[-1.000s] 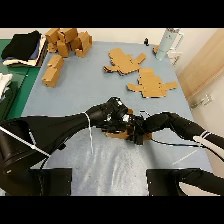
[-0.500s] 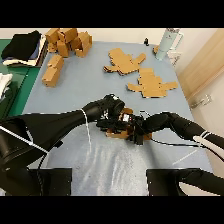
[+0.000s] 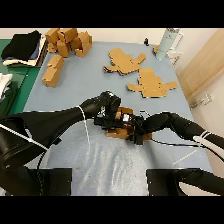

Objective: Fold the box.

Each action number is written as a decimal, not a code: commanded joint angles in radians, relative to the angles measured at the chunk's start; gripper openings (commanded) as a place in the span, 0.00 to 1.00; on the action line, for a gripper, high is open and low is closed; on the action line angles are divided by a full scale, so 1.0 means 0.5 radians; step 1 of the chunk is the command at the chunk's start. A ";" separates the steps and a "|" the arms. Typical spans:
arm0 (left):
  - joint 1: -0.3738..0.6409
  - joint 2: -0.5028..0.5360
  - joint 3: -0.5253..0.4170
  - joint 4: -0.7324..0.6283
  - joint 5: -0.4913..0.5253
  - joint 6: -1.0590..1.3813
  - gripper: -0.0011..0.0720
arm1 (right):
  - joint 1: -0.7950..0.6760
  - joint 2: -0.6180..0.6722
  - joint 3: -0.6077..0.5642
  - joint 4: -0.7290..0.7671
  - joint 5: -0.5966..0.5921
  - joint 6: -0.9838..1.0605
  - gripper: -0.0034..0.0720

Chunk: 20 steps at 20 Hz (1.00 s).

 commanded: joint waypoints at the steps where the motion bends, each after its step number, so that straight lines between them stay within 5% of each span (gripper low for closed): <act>1: 0.000 0.001 0.001 -0.008 0.021 0.008 0.04 | 0.000 0.000 -0.001 -0.001 0.001 -0.002 0.72; 5: 0.000 0.001 0.001 -0.017 -0.011 0.008 0.04 | 0.000 0.000 0.000 -0.001 0.001 -0.003 0.72; 6: 0.000 0.001 0.002 -0.018 -0.024 0.009 0.19 | 0.000 0.000 -0.001 -0.001 0.001 -0.003 0.72; 7: 0.000 0.001 0.002 -0.018 -0.039 0.001 0.61 | 0.000 0.000 -0.001 -0.001 0.001 -0.003 0.72; 8: 0.001 0.002 0.002 -0.017 -0.055 -0.023 0.71 | 0.000 0.000 -0.001 -0.001 0.001 -0.003 0.72; 20: 0.122 0.002 0.085 -0.188 -0.194 0.089 0.65 | 0.000 0.000 -0.001 -0.001 0.001 -0.003 0.72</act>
